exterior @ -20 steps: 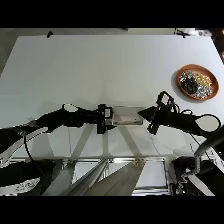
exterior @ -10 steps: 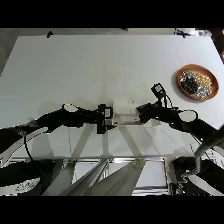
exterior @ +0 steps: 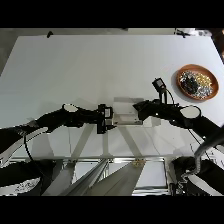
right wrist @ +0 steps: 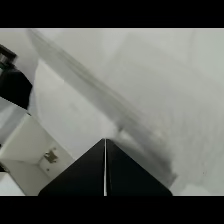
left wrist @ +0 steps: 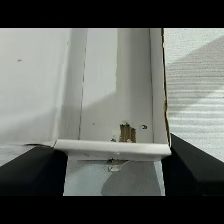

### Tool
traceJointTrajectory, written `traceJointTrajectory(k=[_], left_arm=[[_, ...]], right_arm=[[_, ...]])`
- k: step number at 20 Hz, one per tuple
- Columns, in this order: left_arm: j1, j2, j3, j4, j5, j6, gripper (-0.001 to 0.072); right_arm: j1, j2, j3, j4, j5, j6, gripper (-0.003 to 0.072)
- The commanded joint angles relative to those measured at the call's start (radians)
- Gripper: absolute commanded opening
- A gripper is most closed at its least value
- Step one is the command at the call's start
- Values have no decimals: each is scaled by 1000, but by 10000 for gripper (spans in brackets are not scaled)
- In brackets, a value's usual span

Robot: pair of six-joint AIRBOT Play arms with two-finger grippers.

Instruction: Fold the box and place the chain.

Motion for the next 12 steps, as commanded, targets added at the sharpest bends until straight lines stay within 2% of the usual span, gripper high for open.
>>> traceJointTrajectory(k=[1, 5, 7, 8, 9, 10, 12], left_arm=[[1, 1, 0, 0, -2, 1, 389], [1, 1, 0, 0, -2, 1, 389], [1, 1, 0, 0, -2, 1, 389], [1, 1, 0, 0, -2, 1, 389], [1, 1, 0, 0, -2, 1, 389], [1, 1, 0, 0, -2, 1, 389], [1, 1, 0, 0, -2, 1, 389]], right_arm=[[-40, 120, 17, -150, 136, 63, 12], [-147, 274, 17, -597, 371, 121, 13], [-160, 303, 17, -827, 478, 120, 13], [-160, 301, 15, -892, 507, 105, 26], [-160, 296, 10, -896, 505, 55, 114], [-160, 289, 2, -863, 481, -36, 273], [-160, 259, -8, -780, 411, -221, 295]])
